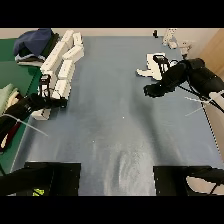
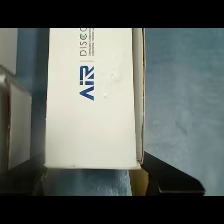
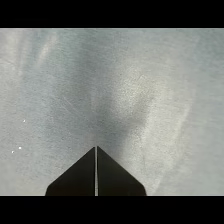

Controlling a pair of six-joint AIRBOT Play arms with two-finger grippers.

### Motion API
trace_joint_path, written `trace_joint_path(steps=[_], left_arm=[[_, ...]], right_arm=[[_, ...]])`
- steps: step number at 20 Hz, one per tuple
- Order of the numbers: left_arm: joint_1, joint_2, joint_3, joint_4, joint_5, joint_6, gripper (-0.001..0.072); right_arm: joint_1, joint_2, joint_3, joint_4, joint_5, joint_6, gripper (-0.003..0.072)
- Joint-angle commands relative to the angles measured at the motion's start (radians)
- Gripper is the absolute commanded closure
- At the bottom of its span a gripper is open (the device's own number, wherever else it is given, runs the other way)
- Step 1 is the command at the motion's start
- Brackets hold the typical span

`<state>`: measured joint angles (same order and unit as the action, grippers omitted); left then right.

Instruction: Fold the box.

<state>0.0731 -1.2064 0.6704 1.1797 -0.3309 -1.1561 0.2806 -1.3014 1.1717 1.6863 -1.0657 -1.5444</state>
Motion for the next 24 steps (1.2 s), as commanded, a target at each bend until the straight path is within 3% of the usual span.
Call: trace_joint_path(steps=[1, 7, 11, 24], left_arm=[[-0.022, -0.135, 0.145, 0.002, 0.014, -0.004, 0.0200], [-0.015, -0.293, 0.329, 0.002, -0.024, -0.004, 0.0200], [-0.016, -0.357, 0.391, 0.003, -0.037, 0.008, 0.0199], [-0.017, -0.380, 0.426, 0.006, -0.035, 0.049, 0.0200]], right_arm=[[0.000, -0.001, 0.001, 0.000, 0.000, 0.000, 0.0670], [0.000, -0.001, 0.001, 0.000, 0.000, 0.000, 0.0670], [0.000, -0.001, 0.001, 0.000, 0.000, 0.000, 0.0670], [0.000, -0.001, 0.001, 0.000, 0.000, 0.000, 0.0670]])
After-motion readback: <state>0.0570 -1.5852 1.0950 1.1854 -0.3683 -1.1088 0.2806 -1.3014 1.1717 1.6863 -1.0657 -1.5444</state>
